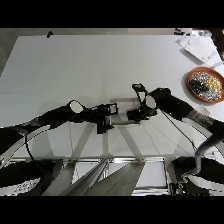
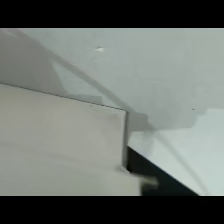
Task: Fold the box and place the chain.
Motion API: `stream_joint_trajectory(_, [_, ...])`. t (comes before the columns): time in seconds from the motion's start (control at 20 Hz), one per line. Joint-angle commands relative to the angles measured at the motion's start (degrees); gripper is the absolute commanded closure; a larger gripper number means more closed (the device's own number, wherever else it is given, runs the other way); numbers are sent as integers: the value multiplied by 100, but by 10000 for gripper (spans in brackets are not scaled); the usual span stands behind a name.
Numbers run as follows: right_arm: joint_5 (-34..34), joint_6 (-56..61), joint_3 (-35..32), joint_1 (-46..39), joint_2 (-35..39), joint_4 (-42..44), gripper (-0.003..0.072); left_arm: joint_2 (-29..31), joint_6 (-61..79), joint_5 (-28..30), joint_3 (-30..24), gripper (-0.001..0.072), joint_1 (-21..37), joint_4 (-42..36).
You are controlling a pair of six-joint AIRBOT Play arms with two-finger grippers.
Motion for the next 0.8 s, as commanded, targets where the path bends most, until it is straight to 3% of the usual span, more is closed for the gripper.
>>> stream_joint_trajectory(0.0, [22,24,4,59,-9,46,434,4,-35,-2,2,395,-2,-22])
stream_joint_trajectory(0.25, [11,313,2,136,-144,-42,451,4,-35,2,2,395,-2,-22])
stream_joint_trajectory(0.4, [24,326,2,136,-144,-162,619,4,-35,0,2,395,-2,-22])
stream_joint_trajectory(0.5, [24,326,2,136,-144,-162,667,4,-35,0,2,395,-2,-22])
stream_joint_trajectory(0.65, [15,321,2,136,-144,-155,659,4,-35,0,2,395,-2,-22])
stream_joint_trajectory(0.75, [-2,321,2,136,-144,-146,437,7,-35,0,2,395,-2,-22])
